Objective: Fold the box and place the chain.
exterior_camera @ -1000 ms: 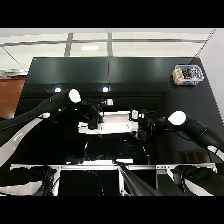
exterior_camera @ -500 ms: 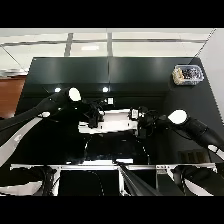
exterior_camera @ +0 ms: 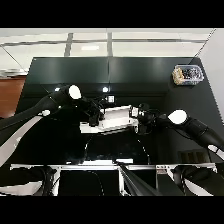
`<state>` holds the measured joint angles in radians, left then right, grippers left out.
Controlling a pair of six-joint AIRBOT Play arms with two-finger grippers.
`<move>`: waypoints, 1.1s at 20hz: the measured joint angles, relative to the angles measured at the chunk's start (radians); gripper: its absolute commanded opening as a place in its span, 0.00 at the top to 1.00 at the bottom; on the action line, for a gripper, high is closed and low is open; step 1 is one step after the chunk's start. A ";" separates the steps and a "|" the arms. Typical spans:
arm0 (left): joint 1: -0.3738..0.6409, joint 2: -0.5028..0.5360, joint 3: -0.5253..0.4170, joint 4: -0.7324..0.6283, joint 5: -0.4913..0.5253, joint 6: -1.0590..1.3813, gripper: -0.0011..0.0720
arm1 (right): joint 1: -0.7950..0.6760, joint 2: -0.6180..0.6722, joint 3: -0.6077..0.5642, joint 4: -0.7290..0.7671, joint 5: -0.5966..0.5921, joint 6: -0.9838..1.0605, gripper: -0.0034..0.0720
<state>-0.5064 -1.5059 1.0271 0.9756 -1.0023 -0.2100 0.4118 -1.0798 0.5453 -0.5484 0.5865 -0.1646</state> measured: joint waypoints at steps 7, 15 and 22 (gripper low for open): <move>-0.036 0.000 0.000 0.053 -0.001 0.004 0.95 | 0.000 0.039 0.001 -0.111 0.051 0.081 0.01; -0.042 0.000 0.000 0.071 0.001 0.005 0.95 | 0.000 0.053 0.001 -0.170 0.085 0.144 0.01; -0.043 0.000 0.000 0.092 0.006 0.023 0.95 | 0.000 -0.003 0.001 -0.055 0.105 0.026 0.01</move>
